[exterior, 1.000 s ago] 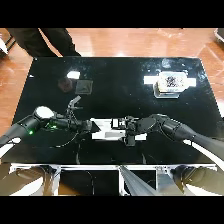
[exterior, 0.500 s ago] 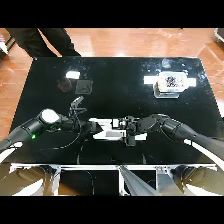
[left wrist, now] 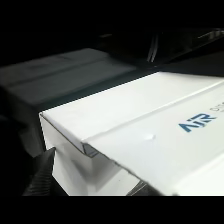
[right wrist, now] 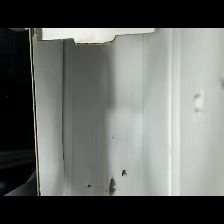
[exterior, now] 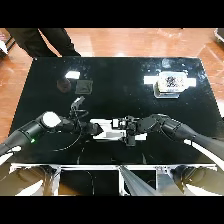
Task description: Fold the box and place the chain.
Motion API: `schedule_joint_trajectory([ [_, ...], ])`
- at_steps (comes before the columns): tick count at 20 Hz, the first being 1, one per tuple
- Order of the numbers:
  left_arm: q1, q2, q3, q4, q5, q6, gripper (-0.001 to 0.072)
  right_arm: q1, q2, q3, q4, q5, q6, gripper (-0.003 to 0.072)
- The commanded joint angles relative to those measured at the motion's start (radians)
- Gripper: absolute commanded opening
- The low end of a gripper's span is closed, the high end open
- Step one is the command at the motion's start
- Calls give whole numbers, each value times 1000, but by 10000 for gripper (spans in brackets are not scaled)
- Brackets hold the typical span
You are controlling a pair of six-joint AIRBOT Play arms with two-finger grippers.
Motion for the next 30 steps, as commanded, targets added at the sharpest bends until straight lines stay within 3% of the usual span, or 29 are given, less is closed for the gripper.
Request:
schedule_joint_trajectory([
  [1, -78, 39, 1, 173, 91, -167, 639, 0, -1, 0, 1, 2, 0, 419],
  [4, -160, 57, 1, 318, 158, -334, 638, 0, -1, 0, 1, 2, 0, 419],
  [9, -210, 53, 1, 513, 169, -568, 638, 0, -1, 0, 1, 5, 0, 419],
  [16, -227, 12, 43, 579, 145, -702, 637, 0, -1, 0, 1, 25, 0, 419],
  [21, -300, -16, 138, 825, -67, -950, 603, 1, -1, 0, 1, 24, 0, 419],
  [22, -306, -27, 150, 826, -98, -963, 599, 1, -1, 0, 1, 24, 0, 419],
  [24, -314, -51, 176, 826, -134, -968, 510, 1, -1, 0, 1, 22, 1, 419],
  [27, -319, -79, 221, 826, -138, -977, 463, 1, -1, 0, 1, 16, 6, 419],
  [30, -319, -105, 272, 855, -219, -990, 448, 1, -1, 0, 1, 17, 7, 419],
])
